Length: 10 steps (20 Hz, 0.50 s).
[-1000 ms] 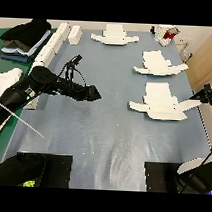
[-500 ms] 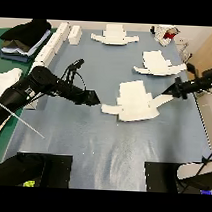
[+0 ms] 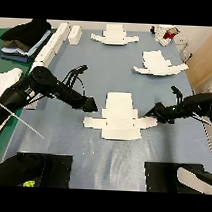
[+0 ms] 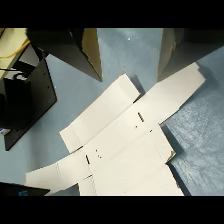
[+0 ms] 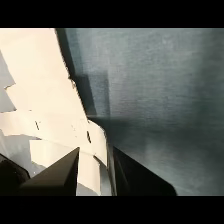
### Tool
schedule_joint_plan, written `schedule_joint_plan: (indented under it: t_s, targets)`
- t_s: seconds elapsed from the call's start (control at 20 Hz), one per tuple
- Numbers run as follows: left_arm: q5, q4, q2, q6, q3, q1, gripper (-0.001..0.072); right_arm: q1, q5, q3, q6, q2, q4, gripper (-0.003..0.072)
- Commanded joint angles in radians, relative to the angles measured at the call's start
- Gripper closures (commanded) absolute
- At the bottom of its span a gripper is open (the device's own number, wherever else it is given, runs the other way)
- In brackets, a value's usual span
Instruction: Fold the box.
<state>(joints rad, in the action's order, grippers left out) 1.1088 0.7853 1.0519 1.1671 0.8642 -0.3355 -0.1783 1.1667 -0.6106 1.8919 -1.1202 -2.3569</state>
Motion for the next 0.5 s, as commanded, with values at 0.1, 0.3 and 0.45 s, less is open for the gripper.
schedule_joint_plan:
  t_s: [0.1, 0.3, 0.45]
  targets:
    - [0.029, 0.0, 0.0, 0.001, 0.0, 0.0, 0.0174, 0.009, -0.018, 0.041, -0.081, 0.037, 0.149, 0.0362]
    - [0.033, 0.0, 0.0, 0.001, 0.0, 0.0, 0.0174, 0.024, 0.027, 0.043, -0.029, 0.037, 0.07, 0.0393]
    - [0.03, 0.0, 0.0, 0.001, 0.0, 0.0, 0.0174, 0.065, 0.026, 0.042, 0.029, 0.032, -0.023, 0.0451]
